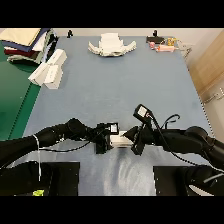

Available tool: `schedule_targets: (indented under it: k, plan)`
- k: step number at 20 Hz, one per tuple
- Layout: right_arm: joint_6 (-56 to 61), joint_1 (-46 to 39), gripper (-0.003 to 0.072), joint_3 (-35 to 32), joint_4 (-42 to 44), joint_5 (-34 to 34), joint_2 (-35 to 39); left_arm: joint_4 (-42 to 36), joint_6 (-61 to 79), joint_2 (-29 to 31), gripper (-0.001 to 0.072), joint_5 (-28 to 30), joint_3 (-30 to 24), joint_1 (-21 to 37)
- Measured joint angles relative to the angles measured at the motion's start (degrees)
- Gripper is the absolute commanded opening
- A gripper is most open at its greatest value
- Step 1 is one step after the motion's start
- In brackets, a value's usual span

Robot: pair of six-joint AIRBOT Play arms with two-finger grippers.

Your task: Fold the box.

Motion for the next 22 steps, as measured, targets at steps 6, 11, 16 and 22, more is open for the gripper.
schedule_targets:
  k: [6,11,16,22]
  plan:
    - [4.1,0.1,0.0001,-9.5,3.6,8.6,5.1,0.0,0.0,0.0,0.0388,0.0,0.0,0.0]
    - [5.1,0.1,0.0001,-12.8,4.3,11.7,5.9,0.0,0.0,0.0,0.0388,0.0,0.0,0.0]
    - [6.7,0.2,0.0001,-16.4,5.1,13.3,6.1,0.0,0.0,0.0,0.0388,0.0,0.0,0.0]
    - [7.7,0.2,0.0002,-18.9,5.5,14.3,6.1,0.0,0.0,0.0,0.0388,0.1,0.0,0.0]
